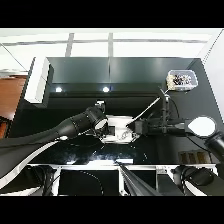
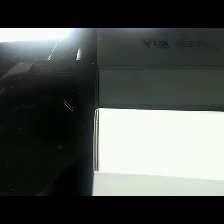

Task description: Fold the box and place the chain.

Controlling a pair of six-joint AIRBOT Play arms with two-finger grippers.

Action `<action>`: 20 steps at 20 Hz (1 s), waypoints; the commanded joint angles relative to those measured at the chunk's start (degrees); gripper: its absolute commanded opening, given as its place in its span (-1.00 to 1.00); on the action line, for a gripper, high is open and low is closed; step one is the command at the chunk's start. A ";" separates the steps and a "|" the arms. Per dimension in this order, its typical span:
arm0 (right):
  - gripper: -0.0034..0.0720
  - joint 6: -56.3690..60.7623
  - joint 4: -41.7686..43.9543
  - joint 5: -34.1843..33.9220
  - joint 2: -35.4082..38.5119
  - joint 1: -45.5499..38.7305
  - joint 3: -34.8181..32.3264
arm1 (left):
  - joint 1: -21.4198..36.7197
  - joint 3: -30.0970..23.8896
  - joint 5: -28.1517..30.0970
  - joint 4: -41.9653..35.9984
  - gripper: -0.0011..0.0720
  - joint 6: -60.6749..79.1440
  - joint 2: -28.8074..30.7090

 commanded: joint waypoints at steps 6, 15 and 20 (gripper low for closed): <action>0.54 -0.22 -3.93 1.77 -1.77 -6.60 1.66 | 0.02 -0.02 0.00 0.02 -0.88 0.00 0.00; 0.98 6.75 -29.31 -11.02 -7.72 -30.53 3.54 | 0.02 -0.02 0.02 0.04 -0.88 0.02 0.00; 0.97 13.31 -28.79 -26.75 -22.67 -31.98 8.09 | 0.02 -0.02 0.02 0.00 -0.88 0.00 0.00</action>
